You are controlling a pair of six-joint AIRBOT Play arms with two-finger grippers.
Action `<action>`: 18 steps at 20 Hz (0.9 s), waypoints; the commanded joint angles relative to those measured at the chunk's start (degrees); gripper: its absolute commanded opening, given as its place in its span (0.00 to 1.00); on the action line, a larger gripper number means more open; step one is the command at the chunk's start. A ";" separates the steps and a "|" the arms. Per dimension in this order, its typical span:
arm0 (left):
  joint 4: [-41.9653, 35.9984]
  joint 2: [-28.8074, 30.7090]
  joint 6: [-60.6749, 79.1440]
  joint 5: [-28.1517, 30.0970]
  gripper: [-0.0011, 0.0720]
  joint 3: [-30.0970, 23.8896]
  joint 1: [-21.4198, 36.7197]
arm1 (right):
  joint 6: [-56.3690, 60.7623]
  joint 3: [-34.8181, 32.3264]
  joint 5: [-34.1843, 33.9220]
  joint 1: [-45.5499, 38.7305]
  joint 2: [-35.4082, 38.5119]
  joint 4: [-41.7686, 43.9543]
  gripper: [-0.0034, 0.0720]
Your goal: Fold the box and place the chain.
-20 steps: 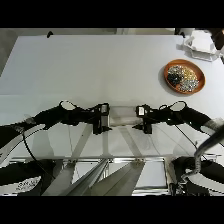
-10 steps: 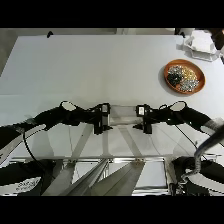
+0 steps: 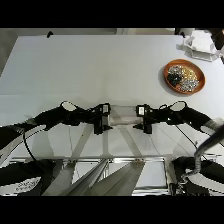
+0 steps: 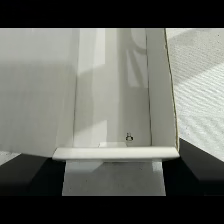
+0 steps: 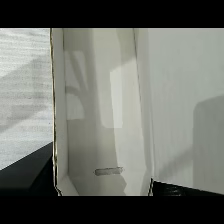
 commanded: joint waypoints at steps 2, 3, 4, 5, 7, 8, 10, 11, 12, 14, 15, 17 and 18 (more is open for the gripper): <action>0.07 -0.04 0.02 0.17 0.58 0.00 -0.02 | 0.00 0.02 0.07 0.02 0.00 0.00 0.53; 0.04 -0.04 0.02 0.17 0.58 0.00 -0.02 | 0.00 0.02 0.07 0.02 0.00 0.00 0.53; 0.04 -0.04 0.02 0.17 0.58 0.00 -0.02 | -0.02 0.02 0.07 0.02 0.00 0.00 0.53; 0.04 -0.04 0.02 0.17 0.58 0.00 -0.02 | -0.02 0.02 0.07 0.02 0.00 0.00 0.53; 0.04 -0.04 0.02 0.17 0.58 0.00 -0.02 | 0.00 0.02 0.07 0.02 0.00 0.00 0.53; 0.04 -0.04 0.02 0.17 0.58 0.00 -0.02 | 0.00 0.02 0.07 0.02 0.00 0.00 0.53; 0.04 -0.04 0.02 0.17 0.58 0.00 -0.02 | 0.00 0.02 0.07 0.02 0.00 0.00 0.53; 0.04 -0.04 0.02 0.17 0.58 0.00 -0.02 | 0.00 0.02 0.07 0.02 0.00 0.00 0.53; 0.04 -0.04 0.02 0.17 0.58 0.00 -0.02 | 0.00 0.02 0.07 0.02 0.00 0.00 0.53; 0.04 -0.04 0.02 0.17 0.58 0.00 -0.02 | -0.02 0.02 0.07 0.02 0.00 0.07 0.53; 0.04 -0.04 0.02 0.17 0.58 0.00 -0.02 | 0.00 0.02 0.09 0.02 0.00 0.11 0.53; 0.04 -0.04 0.02 0.17 0.58 0.00 -0.02 | 0.00 0.02 0.50 0.02 0.00 0.02 0.53; 0.04 -0.04 0.02 0.17 0.58 0.00 -0.02 | -0.02 0.02 1.01 0.02 0.00 0.07 0.53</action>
